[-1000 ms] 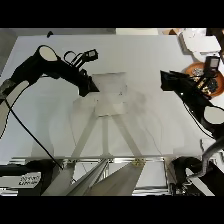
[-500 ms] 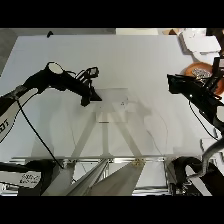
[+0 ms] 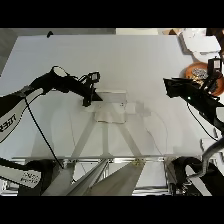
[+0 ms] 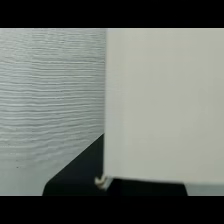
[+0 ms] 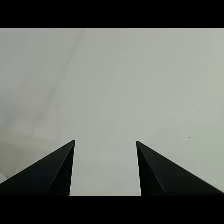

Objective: Fold the box and place the chain.

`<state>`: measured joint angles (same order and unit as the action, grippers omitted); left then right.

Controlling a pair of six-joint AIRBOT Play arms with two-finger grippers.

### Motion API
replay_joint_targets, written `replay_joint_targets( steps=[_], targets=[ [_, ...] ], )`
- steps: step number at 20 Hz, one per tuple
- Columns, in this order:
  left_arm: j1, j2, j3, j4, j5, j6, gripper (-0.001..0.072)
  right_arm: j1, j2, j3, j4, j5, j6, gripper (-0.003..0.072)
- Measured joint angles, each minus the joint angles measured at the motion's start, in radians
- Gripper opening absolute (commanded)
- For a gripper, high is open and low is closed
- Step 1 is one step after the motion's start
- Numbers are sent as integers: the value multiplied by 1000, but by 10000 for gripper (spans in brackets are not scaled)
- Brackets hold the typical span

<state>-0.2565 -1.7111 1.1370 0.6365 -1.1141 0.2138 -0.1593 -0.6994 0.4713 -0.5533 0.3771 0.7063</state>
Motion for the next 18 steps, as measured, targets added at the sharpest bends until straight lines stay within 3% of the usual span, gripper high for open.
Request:
replay_joint_targets(
  steps=[18],
  targets=[
    [0,-47,0,-32,47,11,11,0,0,0,-2,29,3,391]
  ],
)
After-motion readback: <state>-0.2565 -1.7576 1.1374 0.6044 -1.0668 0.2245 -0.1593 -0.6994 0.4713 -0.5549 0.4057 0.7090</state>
